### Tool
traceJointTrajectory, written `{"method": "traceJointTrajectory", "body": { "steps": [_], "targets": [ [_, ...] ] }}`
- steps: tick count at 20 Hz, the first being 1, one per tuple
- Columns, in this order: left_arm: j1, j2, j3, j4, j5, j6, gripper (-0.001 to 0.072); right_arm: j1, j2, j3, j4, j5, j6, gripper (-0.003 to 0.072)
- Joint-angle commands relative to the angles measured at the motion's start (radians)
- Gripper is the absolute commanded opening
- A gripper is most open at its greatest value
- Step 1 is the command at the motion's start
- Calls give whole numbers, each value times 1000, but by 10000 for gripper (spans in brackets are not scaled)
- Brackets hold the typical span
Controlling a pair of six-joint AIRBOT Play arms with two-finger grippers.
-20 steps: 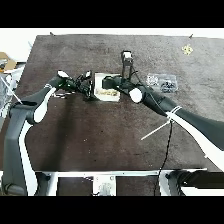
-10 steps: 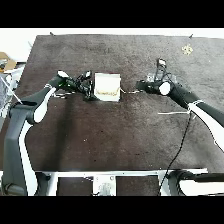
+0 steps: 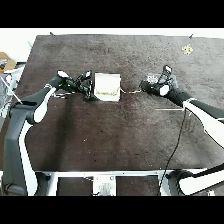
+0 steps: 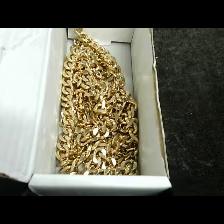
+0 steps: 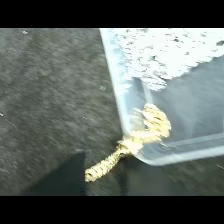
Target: Fold the box and place the chain.
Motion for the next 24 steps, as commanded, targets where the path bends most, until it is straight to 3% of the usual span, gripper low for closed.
{"method": "traceJointTrajectory", "body": {
  "steps": [1, 12, 18, 23, 24],
  "targets": [
    [1, 0, 1, 0, 0, 0, 416, 29, -29, 32, 32, -28, 2, 16],
    [1, 0, 1, 0, 0, 0, 415, 245, 379, 32, 19, -10, -192, 3],
    [1, 0, 1, 0, 0, 0, 415, 419, 308, 32, 37, -176, -185, 2],
    [1, 0, 1, 0, 0, 0, 415, 442, 132, 32, 36, -156, -163, 4],
    [1, 0, 1, 0, 0, 0, 415, 438, 109, 32, 36, -144, -163, 131]
  ]
}}
